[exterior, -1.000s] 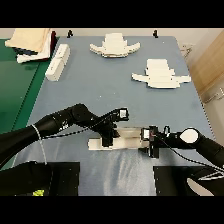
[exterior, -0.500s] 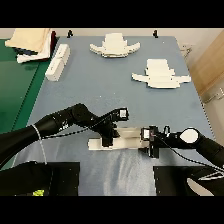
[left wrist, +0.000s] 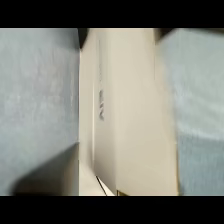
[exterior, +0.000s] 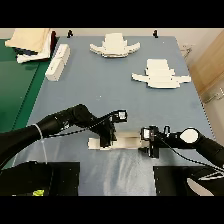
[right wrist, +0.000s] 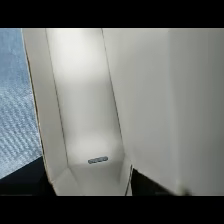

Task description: Fold the box.

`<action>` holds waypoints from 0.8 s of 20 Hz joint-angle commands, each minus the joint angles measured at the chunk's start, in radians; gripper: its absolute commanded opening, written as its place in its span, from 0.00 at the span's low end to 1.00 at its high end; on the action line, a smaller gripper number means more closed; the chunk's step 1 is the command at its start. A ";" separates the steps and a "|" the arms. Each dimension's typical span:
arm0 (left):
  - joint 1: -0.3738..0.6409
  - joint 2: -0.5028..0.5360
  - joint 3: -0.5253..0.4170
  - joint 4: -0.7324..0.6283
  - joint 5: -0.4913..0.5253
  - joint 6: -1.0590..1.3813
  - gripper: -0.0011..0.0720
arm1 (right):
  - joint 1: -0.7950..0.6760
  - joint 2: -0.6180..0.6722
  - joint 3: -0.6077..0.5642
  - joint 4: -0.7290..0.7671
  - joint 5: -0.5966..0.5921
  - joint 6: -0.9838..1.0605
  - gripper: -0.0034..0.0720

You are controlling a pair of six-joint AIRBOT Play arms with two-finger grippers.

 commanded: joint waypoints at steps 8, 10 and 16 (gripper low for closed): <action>0.118 0.205 0.006 0.303 -0.243 -0.493 0.71 | 0.001 0.001 0.001 -0.001 0.000 -0.002 0.72; 0.146 0.261 0.006 0.301 -0.352 -0.651 0.58 | 0.001 0.001 0.001 -0.001 0.000 -0.002 0.72; 0.028 0.225 0.006 -0.075 -0.248 -0.918 0.04 | 0.001 0.001 0.001 -0.001 0.000 -0.002 0.72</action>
